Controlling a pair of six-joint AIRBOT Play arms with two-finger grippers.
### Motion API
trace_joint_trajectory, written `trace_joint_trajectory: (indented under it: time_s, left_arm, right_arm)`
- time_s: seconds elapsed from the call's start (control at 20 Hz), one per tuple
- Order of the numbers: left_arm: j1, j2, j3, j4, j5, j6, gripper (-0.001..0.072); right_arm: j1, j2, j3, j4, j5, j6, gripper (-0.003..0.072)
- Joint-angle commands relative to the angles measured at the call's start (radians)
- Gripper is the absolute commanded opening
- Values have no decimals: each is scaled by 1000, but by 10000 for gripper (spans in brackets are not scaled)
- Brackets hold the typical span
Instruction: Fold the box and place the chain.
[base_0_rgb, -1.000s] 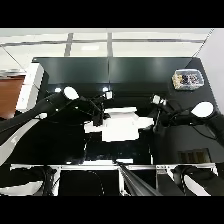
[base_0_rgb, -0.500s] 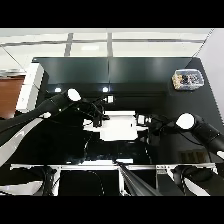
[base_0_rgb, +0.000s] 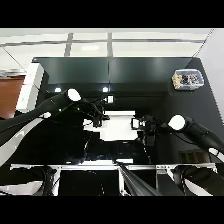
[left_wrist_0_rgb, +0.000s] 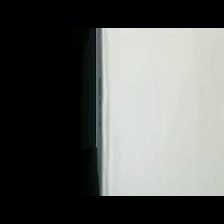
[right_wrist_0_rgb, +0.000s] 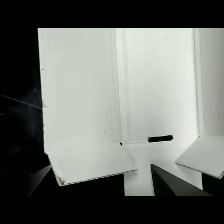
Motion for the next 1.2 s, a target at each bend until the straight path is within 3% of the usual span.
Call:
trace_joint_trajectory:
  time_s: [0.0, 0.55, 1.15]
  left_arm:
    - [0, -1, 0, 2, -2, 0, 26]
    - [0, -1, 0, 2, -5, 0, 27]
    - [0, -1, 0, 2, -4, 0, 27]
  right_arm:
    - [31, -17, 0, 64, -63, -37, 673]
    - [23, -16, 82, 50, -7, -40, 673]
    - [-21, -16, 93, 57, -115, 2, 673]
